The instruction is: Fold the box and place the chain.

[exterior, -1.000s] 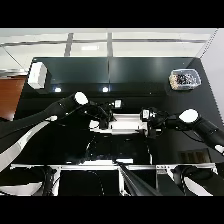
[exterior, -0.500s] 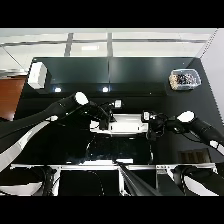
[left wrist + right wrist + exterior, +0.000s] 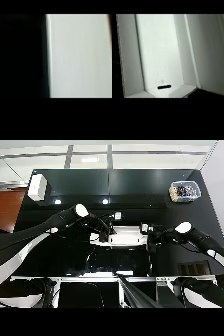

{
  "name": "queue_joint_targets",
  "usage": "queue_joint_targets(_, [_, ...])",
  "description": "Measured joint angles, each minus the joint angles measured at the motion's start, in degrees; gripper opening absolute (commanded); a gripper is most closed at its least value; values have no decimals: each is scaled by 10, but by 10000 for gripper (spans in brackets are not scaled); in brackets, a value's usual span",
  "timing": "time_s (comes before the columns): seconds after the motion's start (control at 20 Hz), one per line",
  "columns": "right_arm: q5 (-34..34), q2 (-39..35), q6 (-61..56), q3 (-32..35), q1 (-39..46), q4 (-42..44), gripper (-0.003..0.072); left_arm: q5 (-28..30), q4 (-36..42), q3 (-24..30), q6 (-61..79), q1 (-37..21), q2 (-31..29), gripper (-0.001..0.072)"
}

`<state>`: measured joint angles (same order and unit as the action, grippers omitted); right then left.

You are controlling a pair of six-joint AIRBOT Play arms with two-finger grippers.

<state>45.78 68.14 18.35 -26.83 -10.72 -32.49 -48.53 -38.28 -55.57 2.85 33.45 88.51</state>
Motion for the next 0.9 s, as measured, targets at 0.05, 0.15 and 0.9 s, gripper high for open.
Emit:
queue_joint_targets(0.05, [0, 1, -2, -1, 0, -1, 705, 0, 0, 0, 0, 0, 0, 26])
queue_joint_targets(0.15, [0, 2, -5, -2, 0, -3, 705, 0, 0, 0, 0, 0, 0, 26])
queue_joint_targets(0.9, [13, 14, -7, -24, -1, -3, 705, 1, 0, 0, 1, 0, 0, 26])
